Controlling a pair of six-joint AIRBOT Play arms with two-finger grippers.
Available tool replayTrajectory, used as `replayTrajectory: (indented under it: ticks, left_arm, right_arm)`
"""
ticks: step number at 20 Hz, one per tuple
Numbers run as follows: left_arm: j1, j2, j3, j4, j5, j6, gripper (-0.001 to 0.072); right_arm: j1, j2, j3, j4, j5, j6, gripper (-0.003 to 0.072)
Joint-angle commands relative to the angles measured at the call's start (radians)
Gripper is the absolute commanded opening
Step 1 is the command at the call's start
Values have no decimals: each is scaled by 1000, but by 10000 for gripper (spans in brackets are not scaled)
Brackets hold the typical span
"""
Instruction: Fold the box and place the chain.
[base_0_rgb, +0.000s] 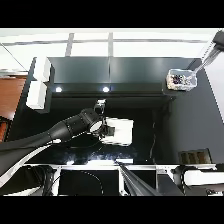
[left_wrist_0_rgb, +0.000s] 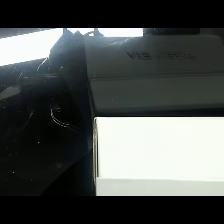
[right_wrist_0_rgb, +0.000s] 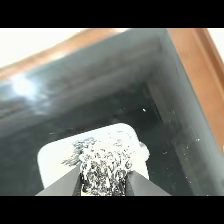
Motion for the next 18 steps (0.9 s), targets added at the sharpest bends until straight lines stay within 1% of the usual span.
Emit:
replayTrajectory:
  ticks: [1,4,7,10,12,14,16,18]
  left_arm:
    - [0,-1,0,0,0,0,26]
    - [0,-1,0,0,0,0,26]
    - [1,-1,0,-18,1,0,26]
    - [0,-1,0,-19,0,0,26]
    - [0,-1,0,-19,1,0,26]
    - [0,-1,0,-19,1,0,26]
    - [0,-1,0,-19,1,0,26]
    - [0,-1,0,-19,1,0,26]
  right_arm:
    - [0,164,-1,172,85,-129,47]
    - [14,304,-18,221,111,-133,47]
    - [27,478,-137,257,115,-145,47]
    - [98,621,-270,272,146,-156,47]
    - [174,682,-331,272,225,-158,47]
    - [251,716,-373,282,313,-158,47]
    - [310,723,-401,324,390,-158,47]
    - [356,723,-442,397,431,-159,47]
